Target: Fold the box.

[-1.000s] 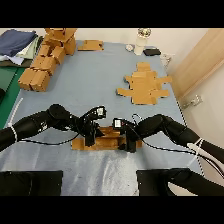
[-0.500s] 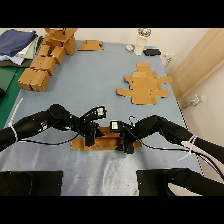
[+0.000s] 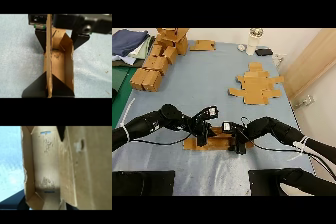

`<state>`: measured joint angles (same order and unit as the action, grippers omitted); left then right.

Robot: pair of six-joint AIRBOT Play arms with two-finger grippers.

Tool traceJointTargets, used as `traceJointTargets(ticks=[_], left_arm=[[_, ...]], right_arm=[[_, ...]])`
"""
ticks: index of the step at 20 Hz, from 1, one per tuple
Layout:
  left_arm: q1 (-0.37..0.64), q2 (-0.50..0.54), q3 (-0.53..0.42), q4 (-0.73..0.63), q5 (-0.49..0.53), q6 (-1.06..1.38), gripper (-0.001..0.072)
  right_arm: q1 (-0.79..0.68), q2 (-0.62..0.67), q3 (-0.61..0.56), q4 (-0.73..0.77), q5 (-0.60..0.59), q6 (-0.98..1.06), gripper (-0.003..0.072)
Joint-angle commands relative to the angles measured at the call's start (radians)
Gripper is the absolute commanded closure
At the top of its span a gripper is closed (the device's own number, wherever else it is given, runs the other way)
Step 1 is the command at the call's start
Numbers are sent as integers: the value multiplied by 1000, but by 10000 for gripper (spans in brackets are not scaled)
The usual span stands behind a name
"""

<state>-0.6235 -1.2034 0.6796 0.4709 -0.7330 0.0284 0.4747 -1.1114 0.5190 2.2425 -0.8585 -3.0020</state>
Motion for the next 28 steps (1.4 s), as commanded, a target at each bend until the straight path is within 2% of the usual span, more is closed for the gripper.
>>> traceJointTargets(ticks=[1, 28], left_arm=[[0, 0, 1, 0, 0, 0, 698], [0, 0, 1, -8, 19, -3, 698]], right_arm=[[1, -4, -2, -2, 7, 0, 219], [1, -9, -2, -1, 7, 2, 225]])
